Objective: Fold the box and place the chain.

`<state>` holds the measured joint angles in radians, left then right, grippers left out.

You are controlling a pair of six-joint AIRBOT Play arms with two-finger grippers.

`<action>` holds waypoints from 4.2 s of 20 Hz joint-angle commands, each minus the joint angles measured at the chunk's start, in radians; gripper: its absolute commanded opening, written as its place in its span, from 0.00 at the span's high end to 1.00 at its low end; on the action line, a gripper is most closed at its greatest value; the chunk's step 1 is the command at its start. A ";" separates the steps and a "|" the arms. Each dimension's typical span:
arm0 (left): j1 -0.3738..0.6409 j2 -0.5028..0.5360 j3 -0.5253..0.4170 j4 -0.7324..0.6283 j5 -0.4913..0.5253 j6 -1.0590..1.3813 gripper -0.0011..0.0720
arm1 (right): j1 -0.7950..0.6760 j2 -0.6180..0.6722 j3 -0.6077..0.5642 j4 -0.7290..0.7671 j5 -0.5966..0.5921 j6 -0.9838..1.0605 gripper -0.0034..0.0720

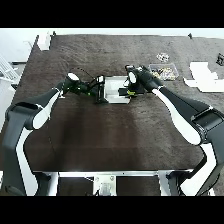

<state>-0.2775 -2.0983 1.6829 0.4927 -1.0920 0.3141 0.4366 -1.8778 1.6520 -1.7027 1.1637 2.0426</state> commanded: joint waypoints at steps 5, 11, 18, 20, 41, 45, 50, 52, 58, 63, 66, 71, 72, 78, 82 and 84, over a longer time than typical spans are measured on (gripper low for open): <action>0.000 0.000 0.000 0.000 0.000 0.000 0.33 | 0.005 -0.001 0.001 0.000 0.001 0.000 0.91; 0.000 0.000 0.000 0.000 0.000 0.000 0.33 | 0.002 0.000 0.002 0.000 0.001 0.000 0.69; 0.000 0.000 0.000 0.000 0.000 0.000 0.33 | -0.005 0.002 0.023 0.001 0.001 0.000 0.35; 0.000 0.000 0.000 0.000 0.000 0.000 0.33 | -0.005 0.002 0.039 0.017 0.001 -0.001 0.35; 0.000 0.000 0.000 0.000 0.000 0.000 0.33 | -0.304 0.213 0.076 -0.129 -0.098 -0.351 0.35; 0.000 0.000 0.000 0.000 0.002 0.000 0.33 | -0.452 0.169 0.077 0.082 -0.232 -0.519 0.35; 0.000 0.000 0.000 0.000 0.003 0.000 0.33 | -0.507 0.028 0.141 0.215 -0.277 -0.659 0.35; 0.000 0.000 0.000 0.000 0.003 0.000 0.33 | -0.506 -0.039 0.207 0.276 -0.276 -0.694 0.36; 0.000 0.000 0.000 -0.001 0.003 0.000 0.33 | -0.506 -0.118 0.254 0.290 -0.272 -0.694 0.42; 0.000 0.000 0.000 -0.001 0.003 0.000 0.33 | -0.479 -0.143 0.254 0.301 -0.245 -0.705 0.42; 0.000 0.000 0.000 -0.001 0.003 0.000 0.33 | -0.475 -0.145 0.254 0.300 -0.238 -0.705 0.50; 0.000 0.000 0.000 -0.001 0.003 0.000 0.33 | -0.477 -0.145 0.254 0.297 -0.230 -0.704 0.69; 0.000 0.000 0.000 -0.001 0.003 0.000 0.33 | -0.477 -0.145 0.254 0.297 -0.224 -0.704 0.78; 0.000 0.000 0.000 -0.001 0.003 0.000 0.33 | -0.477 -0.140 0.262 0.296 -0.212 -0.704 0.94; 0.000 0.000 0.000 -0.001 0.003 0.000 0.33 | -0.471 -0.111 0.344 0.288 -0.198 -0.666 0.94; 0.000 0.000 0.000 -0.001 0.003 0.000 0.33 | -0.463 -0.079 0.360 0.252 -0.183 -0.661 0.94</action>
<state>-0.2783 -2.0983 1.6829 0.4915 -1.0889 0.3145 -0.0338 -1.9877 1.9800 -1.4185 0.9646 1.3621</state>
